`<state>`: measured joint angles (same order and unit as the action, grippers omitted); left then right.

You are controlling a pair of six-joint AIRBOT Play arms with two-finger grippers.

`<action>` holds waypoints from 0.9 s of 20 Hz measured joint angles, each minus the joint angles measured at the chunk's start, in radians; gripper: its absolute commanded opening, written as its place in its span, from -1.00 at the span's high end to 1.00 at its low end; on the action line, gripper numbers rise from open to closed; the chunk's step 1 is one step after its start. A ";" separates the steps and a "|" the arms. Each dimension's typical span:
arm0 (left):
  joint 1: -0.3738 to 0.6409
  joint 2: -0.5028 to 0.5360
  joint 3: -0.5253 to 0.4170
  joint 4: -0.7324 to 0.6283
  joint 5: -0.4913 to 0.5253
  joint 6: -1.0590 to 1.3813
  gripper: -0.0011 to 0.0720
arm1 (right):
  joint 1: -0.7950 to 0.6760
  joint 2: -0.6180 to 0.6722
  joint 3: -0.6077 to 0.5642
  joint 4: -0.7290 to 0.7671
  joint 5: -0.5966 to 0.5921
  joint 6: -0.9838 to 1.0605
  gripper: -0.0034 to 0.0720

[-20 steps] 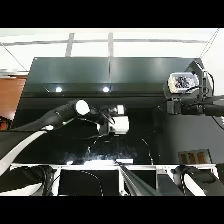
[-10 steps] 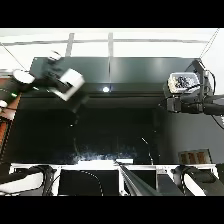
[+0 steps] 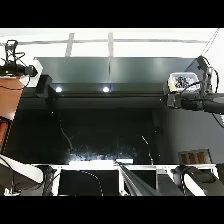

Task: Fold the box and place the chain.

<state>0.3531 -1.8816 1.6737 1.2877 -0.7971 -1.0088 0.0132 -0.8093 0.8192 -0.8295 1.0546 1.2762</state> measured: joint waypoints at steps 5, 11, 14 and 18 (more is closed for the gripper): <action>-0.013 -0.127 0.159 0.043 -0.065 -0.064 -1.00 | -0.001 0.000 0.000 -0.010 -0.017 0.002 0.88; -0.021 -0.094 0.351 0.051 -0.268 -0.132 -0.05 | 0.000 0.000 0.000 -0.025 -0.011 0.008 0.88; -0.021 -0.013 0.382 0.038 -0.435 -0.175 0.91 | 0.000 0.000 0.000 -0.035 -0.018 0.008 0.88; -0.037 0.154 0.269 -0.114 -0.633 -0.211 0.91 | 0.029 0.007 -0.005 -0.101 0.038 -0.015 0.89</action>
<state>0.3164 -1.7279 1.9423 1.1732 -1.4303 -1.2198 0.0422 -0.8024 0.8139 -0.9306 1.0924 1.2610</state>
